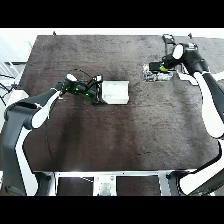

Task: Fold the box and place the chain.

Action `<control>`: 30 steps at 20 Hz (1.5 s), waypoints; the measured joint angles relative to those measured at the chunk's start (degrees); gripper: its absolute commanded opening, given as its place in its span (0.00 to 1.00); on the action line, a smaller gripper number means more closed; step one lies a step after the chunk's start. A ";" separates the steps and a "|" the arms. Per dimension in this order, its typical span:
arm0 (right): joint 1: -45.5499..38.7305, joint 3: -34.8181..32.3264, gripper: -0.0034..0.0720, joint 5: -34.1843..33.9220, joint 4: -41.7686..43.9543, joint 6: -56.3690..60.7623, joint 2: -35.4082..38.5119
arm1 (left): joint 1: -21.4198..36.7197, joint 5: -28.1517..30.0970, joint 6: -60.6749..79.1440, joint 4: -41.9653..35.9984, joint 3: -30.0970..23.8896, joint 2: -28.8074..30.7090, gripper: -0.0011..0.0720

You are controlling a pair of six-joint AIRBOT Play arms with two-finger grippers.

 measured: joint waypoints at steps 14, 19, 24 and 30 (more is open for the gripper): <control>-4.24 11.30 0.50 0.37 12.37 -13.70 -15.61 | 0.00 -0.02 -0.02 0.02 0.00 0.00 0.55; -3.78 11.63 0.07 1.44 13.05 -14.64 -16.33 | -0.02 -0.02 -0.02 0.00 0.00 0.00 0.55; -3.72 11.74 0.07 2.47 12.15 -14.95 -13.84 | -0.02 0.00 -0.02 0.02 0.00 0.00 0.55; -3.72 11.74 0.07 2.47 10.45 -15.06 -6.82 | -0.02 0.00 -0.02 0.02 0.00 0.00 0.55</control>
